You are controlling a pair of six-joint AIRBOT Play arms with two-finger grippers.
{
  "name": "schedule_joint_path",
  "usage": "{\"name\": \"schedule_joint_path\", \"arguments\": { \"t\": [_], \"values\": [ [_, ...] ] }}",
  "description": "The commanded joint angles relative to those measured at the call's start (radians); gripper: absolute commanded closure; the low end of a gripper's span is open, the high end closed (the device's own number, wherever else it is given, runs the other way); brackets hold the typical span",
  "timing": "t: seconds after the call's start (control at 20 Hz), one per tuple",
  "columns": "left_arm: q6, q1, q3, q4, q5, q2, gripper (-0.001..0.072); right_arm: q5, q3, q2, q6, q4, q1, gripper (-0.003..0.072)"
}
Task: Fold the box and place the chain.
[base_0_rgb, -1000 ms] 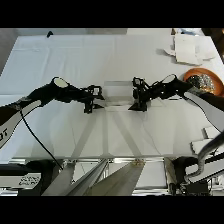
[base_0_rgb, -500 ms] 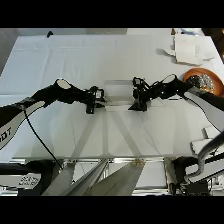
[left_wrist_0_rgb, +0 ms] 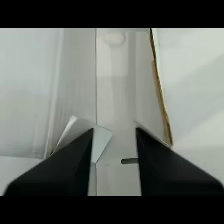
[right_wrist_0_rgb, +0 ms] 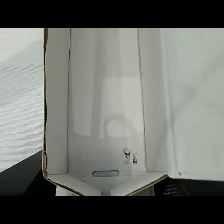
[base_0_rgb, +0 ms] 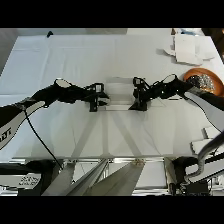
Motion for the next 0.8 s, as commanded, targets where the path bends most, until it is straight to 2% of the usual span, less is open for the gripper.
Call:
{"name": "schedule_joint_path", "arguments": {
  "t": [0.0, 0.2, 0.25, 0.3, 0.35, 0.55, 0.75],
  "values": [
    [0.0, 0.0, 0.0, -0.01, -0.005, -0.001, 0.0312, 0.0, 0.0, 0.0, 0.0, 0.0, 0.001, 0.0169],
    [-0.023, 0.0, 0.0, -0.01, -0.006, 0.0, 0.0317, 0.0, 0.0, 0.0, 0.0, 0.0, 0.001, 0.0169],
    [-0.043, 0.0, 0.0, -0.009, -0.006, 0.002, 0.0382, 0.0, 0.0, 0.0, 0.0, 0.0, 0.001, 0.0169],
    [-0.061, 0.001, 0.0, -0.007, -0.006, 0.006, 0.055, 0.0, 0.0, 0.0, 0.0, 0.0, 0.001, 0.0169],
    [-0.064, 0.002, 0.0, -0.005, -0.006, 0.012, 0.0678, 0.0, 0.0, 0.0, 0.0, 0.0, 0.001, 0.0169],
    [-0.136, 0.013, 0.0, 0.0, -0.007, 0.072, 0.0696, 0.0, 0.0, 0.0, 0.0, 0.0, 0.001, 0.0169],
    [-0.399, 0.092, 0.0, 0.102, -0.076, 0.212, 0.0696, 0.0, 0.0, 0.0, 0.0, 0.0, 0.001, 0.0169]
  ]
}}
